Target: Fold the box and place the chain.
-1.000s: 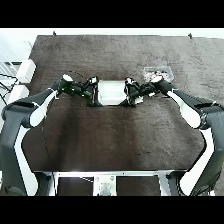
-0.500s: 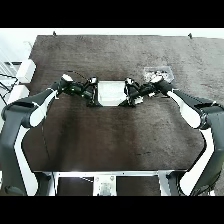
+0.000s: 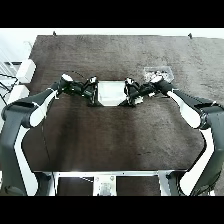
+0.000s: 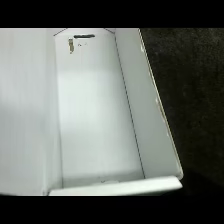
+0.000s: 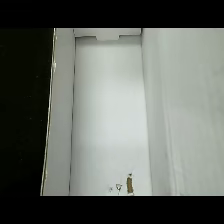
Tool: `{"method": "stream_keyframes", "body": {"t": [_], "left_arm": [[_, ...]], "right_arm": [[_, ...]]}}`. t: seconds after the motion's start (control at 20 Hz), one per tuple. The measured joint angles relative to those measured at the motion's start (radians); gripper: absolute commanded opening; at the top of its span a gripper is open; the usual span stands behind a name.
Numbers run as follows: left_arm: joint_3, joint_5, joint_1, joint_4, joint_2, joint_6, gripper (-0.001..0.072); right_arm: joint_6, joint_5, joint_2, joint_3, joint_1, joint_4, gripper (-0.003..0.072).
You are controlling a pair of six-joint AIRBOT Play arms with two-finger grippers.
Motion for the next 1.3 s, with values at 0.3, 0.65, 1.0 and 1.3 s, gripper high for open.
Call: {"method": "stream_keyframes", "body": {"t": [0.3,0.65,1.0,1.3], "left_arm": [[0.0,0.007,0.0,0.001,-0.002,0.003,0.071],[0.0,0.016,0.0,0.008,-0.002,-0.003,0.0457],[0.0,0.017,0.0,0.01,-0.002,-0.002,0.0457],[0.0,0.015,0.0,0.011,-0.002,-0.002,0.0458]], "right_arm": [[0.0,0.0,0.0,0.0,0.0,0.0,0.0567],[0.002,0.0,0.0,0.0,0.0,0.001,0.0567],[0.002,-0.001,0.0,0.0,0.0,0.001,0.0567],[0.0,0.0,0.0,0.0,0.0,0.0,0.0567]]}}
